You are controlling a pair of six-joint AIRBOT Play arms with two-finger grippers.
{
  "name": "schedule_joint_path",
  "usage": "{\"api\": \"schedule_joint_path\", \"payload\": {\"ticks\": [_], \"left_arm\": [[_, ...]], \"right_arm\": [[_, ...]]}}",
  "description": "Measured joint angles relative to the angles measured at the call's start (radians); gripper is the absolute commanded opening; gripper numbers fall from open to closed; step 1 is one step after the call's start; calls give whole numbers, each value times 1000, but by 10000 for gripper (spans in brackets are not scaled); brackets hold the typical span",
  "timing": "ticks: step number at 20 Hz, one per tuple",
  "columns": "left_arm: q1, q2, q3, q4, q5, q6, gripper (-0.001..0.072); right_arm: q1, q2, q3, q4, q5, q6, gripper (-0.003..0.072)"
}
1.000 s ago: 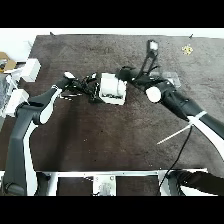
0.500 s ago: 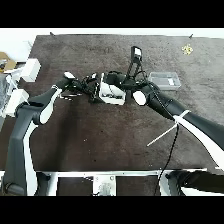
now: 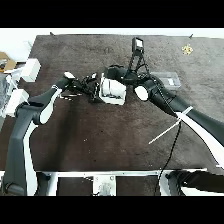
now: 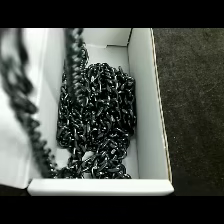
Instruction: Fold the box and place the chain.
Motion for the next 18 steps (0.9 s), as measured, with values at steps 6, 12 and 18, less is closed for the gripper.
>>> {"api": "schedule_joint_path", "payload": {"ticks": [6,12,18], "left_arm": [[0,0,0,0,0,0,407],[0,0,0,0,0,0,408],[0,0,0,0,0,0,407]], "right_arm": [[-41,-24,-50,-26,71,-61,233],[-189,-32,74,144,231,-454,199],[-452,-187,256,701,539,-1088,197]]}}
